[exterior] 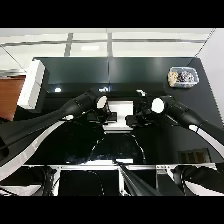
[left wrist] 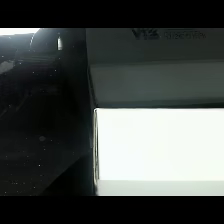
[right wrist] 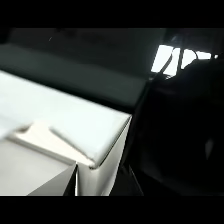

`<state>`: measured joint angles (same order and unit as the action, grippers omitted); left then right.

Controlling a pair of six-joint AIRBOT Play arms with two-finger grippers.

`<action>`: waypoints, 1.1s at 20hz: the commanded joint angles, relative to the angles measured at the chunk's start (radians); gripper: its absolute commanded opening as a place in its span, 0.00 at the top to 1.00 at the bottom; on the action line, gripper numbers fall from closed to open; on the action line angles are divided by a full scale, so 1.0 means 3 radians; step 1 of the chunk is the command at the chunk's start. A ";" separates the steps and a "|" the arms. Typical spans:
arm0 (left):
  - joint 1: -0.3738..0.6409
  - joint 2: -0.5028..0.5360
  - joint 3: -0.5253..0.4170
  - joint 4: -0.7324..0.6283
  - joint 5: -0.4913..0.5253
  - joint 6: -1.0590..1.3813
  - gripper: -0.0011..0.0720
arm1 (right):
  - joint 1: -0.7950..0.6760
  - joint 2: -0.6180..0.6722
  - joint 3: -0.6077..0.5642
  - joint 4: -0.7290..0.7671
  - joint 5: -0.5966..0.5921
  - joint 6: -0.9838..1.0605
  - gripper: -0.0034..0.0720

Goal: Fold the box and place the chain.

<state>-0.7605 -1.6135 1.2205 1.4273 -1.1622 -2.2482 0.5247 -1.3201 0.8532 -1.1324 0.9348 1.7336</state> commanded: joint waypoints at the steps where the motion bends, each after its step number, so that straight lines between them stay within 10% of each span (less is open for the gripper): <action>1: 0.0003 0.0001 0.0000 0.0001 0.0003 0.0001 0.95 | 0.0125 -0.0057 0.0158 -0.0378 0.0079 0.0355 0.48; 11: 0.0003 0.0001 0.0000 0.0000 -0.0008 0.0001 0.95 | 0.0467 -0.0367 0.0584 -0.1176 0.0548 0.1227 0.52; 15: 0.0003 0.0001 0.0000 0.0001 -0.0008 0.0001 0.95 | 0.0539 -0.0367 0.0584 -0.1214 0.0546 0.1255 0.93; 20: 0.0003 0.0001 0.0000 0.0001 -0.0009 0.0001 0.95 | 0.0543 -0.0369 0.0585 -0.1197 0.0544 0.1268 0.93; 22: 0.0003 0.0001 0.0000 0.0000 -0.0008 0.0001 0.95 | 0.0543 -0.0369 0.0585 -0.1170 0.0543 0.1268 0.68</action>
<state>-0.7605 -1.6135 1.2205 1.4311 -1.1648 -2.2402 0.6857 -1.4303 1.0279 -1.4921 1.0992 2.1010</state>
